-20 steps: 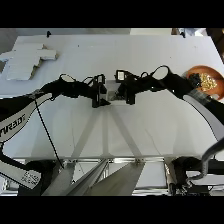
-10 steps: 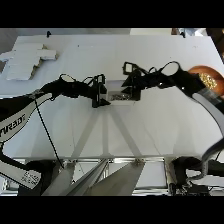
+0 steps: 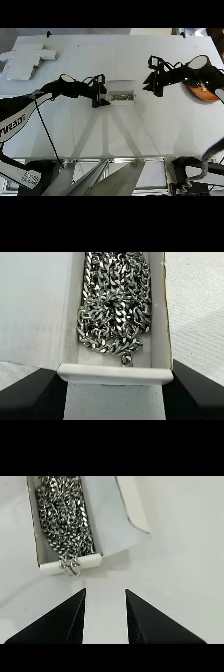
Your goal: Fold the box and place the chain.
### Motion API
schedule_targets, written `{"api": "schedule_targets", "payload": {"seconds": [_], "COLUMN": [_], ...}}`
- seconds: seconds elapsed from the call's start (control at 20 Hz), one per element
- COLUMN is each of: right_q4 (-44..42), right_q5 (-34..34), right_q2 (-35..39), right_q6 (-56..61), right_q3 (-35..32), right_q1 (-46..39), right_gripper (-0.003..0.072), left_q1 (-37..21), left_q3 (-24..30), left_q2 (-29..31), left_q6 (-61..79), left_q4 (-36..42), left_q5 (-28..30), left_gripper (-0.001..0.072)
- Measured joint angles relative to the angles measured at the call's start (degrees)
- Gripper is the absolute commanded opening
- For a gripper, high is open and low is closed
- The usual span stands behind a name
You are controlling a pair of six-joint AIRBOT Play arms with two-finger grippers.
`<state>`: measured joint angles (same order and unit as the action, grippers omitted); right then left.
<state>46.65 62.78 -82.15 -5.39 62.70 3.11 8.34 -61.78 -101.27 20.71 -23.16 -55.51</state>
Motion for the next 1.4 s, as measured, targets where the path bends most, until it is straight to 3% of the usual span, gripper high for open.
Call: {"api": "schedule_targets", "payload": {"seconds": [0.35, 0.6, 0.8, 0.9, 1.05, 1.4], "right_q4": [0.90, 0.76, -0.83, -1.29, -1.68, 0.68], "right_q5": [2.03, -0.17, -2.36, -2.91, -3.21, -1.40], "right_q2": [-7.56, -9.64, -9.99, -10.08, -10.08, -9.07], "right_q6": [-4.85, -6.67, -7.10, -7.23, -7.32, -6.47], "right_q3": [0.00, 0.00, 0.00, 0.00, 0.00, 0.00], "right_q1": [1.42, 3.93, 4.76, 4.90, 5.01, 5.03], "right_gripper": [0.0278, 0.0272, 0.0173, 0.0167, 0.0029, 0.0012], "left_q1": [0.00, 0.00, 0.00, 0.00, -0.02, -0.02], "left_q3": [0.00, 0.00, 0.00, 0.00, 0.00, 0.00], "left_q2": [0.00, 0.00, 0.00, 0.00, 0.00, 0.00], "left_q6": [-0.02, 0.00, 0.00, -0.02, -0.04, 0.00], "left_q4": [0.00, 0.00, 0.00, 0.02, 0.00, 0.00], "left_q5": [0.00, 0.00, 0.02, 0.02, 0.00, 0.00], "left_gripper": [0.0501, 0.0501, 0.0501, 0.0501, 0.0501, 0.0501]}}
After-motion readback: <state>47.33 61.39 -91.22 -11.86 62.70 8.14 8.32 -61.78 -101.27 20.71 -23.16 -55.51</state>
